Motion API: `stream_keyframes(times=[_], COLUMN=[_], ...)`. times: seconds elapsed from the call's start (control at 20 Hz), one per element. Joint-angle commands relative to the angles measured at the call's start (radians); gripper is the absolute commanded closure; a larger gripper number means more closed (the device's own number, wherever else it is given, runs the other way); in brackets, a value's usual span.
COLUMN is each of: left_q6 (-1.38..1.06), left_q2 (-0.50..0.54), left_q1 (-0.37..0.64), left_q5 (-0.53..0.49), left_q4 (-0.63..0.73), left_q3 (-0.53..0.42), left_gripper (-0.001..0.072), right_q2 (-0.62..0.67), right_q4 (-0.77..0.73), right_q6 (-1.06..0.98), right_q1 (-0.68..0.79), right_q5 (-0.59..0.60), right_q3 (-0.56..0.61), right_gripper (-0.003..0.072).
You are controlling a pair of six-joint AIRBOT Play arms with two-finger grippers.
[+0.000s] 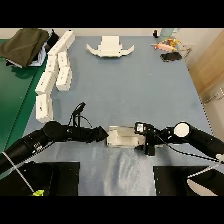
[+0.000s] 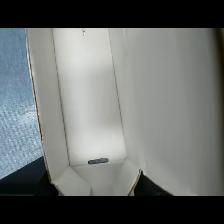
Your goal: Fold the box.
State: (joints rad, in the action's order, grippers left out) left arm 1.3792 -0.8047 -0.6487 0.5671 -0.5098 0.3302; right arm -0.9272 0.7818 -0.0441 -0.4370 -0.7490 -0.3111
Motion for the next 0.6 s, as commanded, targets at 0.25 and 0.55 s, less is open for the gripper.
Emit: stream_keyframes(times=[0.25,0.55], left_q6=[-0.016,0.383], left_q2=[-0.039,-0.134], left_q1=[-0.003,-0.168], left_q5=[0.017,-0.056], left_q4=[0.055,-0.275], left_q3=[0.003,0.123], left_gripper=[0.0240,0.0247], right_q2=[0.000,0.000], right_q4=[0.000,0.000], right_q6=[0.000,0.000], right_q1=[-0.001,-0.001], right_q5=[0.000,0.000], right_q3=[0.000,0.000], right_gripper=[0.0175,0.0175])
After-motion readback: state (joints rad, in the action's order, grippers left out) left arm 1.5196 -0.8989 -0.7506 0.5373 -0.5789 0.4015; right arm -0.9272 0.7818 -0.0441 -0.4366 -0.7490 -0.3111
